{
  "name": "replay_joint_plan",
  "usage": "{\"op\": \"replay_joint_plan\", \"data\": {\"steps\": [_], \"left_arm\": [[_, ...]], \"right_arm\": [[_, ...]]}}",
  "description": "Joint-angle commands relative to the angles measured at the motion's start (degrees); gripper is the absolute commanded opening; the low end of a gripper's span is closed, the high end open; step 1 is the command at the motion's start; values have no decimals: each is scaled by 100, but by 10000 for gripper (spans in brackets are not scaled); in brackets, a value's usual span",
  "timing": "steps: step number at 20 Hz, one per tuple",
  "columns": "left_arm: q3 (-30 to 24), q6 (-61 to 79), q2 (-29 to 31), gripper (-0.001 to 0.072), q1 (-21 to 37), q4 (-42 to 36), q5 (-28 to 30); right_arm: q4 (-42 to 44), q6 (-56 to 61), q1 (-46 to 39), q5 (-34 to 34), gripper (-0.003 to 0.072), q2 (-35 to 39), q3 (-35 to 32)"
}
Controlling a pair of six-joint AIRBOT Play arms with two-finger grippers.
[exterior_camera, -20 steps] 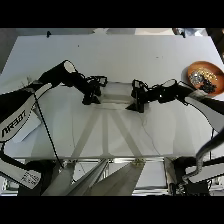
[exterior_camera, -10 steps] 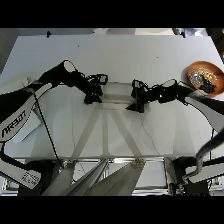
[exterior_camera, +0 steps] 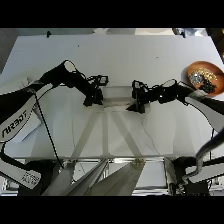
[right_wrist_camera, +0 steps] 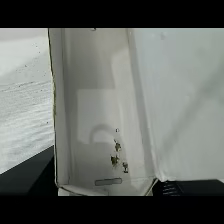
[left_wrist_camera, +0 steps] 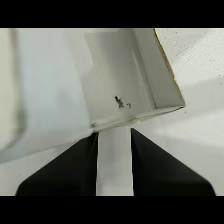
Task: Fold the box and place the chain.
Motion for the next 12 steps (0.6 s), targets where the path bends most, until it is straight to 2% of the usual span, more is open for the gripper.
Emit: {"op": "replay_joint_plan", "data": {"steps": [1, 3, 7, 12], "left_arm": [[2, -15, -2, 213, 15, 186, 111], [2, -26, -2, 219, 90, 422, 76], [2, -37, -2, 210, 155, 374, -26], [2, -37, -2, 206, 125, -249, 192]], "right_arm": [[-22, -20, 4, 26, 503, -4, 4], [-22, -20, 2, 26, 503, -2, 7], [-22, -20, 4, 26, 503, -4, 4], [-22, -20, 4, 26, 503, -4, 4]]}}
